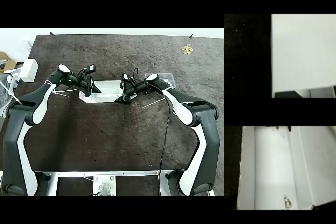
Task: Fold the box and place the chain.
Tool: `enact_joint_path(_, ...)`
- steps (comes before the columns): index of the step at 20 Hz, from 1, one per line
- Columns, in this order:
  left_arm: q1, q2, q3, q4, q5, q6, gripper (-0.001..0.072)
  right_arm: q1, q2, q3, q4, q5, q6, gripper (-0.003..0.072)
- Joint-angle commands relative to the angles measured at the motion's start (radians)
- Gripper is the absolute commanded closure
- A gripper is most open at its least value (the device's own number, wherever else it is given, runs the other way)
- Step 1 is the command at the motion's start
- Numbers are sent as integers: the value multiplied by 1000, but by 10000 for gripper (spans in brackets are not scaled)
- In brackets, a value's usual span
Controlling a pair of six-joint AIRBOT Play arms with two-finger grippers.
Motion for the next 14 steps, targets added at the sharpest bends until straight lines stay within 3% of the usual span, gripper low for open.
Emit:
enact_joint_path(1,0,0,0,0,0,0,700,2,-16,13,15,5,9,132)
enact_joint_path(4,0,0,0,0,0,0,700,1,-16,13,7,8,9,134)
enact_joint_path(5,0,0,0,0,-1,0,699,1,-16,13,8,11,12,224)
enact_joint_path(7,0,0,0,0,0,0,700,1,-16,13,6,10,12,248)
enact_joint_path(8,0,0,0,0,0,0,700,1,-16,13,-5,4,12,296)
enact_joint_path(14,0,0,0,0,0,0,700,0,-16,13,-31,-3,12,293)
